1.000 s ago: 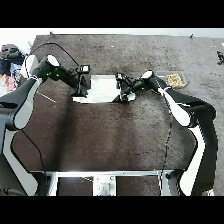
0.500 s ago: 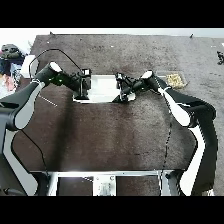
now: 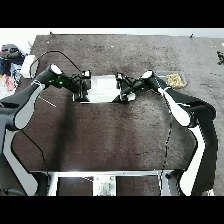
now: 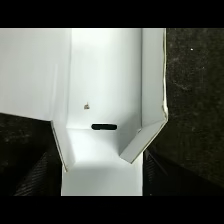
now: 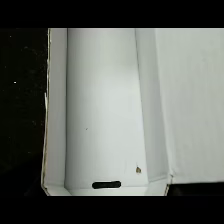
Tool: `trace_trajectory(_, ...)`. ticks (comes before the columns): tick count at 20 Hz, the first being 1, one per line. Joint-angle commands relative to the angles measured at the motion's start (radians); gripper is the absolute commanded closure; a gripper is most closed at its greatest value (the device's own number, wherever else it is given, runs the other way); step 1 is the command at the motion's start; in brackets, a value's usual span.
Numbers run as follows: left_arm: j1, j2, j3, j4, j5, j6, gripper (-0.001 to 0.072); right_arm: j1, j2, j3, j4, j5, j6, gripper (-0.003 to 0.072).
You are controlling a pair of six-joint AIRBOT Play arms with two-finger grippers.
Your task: Fold the box and place the chain.
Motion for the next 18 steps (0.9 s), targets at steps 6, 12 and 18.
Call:
trace_trajectory(6, 0.0, 0.001, -0.004, -0.055, -0.026, 0.0, 0.0114, 0.001, 0.0, 0.001, 0.0, 0.0, 0.0, 0.0328)
trace_trajectory(12, 0.0, 0.001, -0.004, -0.052, -0.038, -0.001, 0.0296, 0.001, 0.0, 0.001, 0.0, 0.0, 0.0, 0.0328)
trace_trajectory(18, 0.0, 0.001, -0.004, -0.053, -0.042, 0.0, 0.0434, 0.001, 0.0, 0.001, 0.0, 0.0, 0.0, 0.0328)
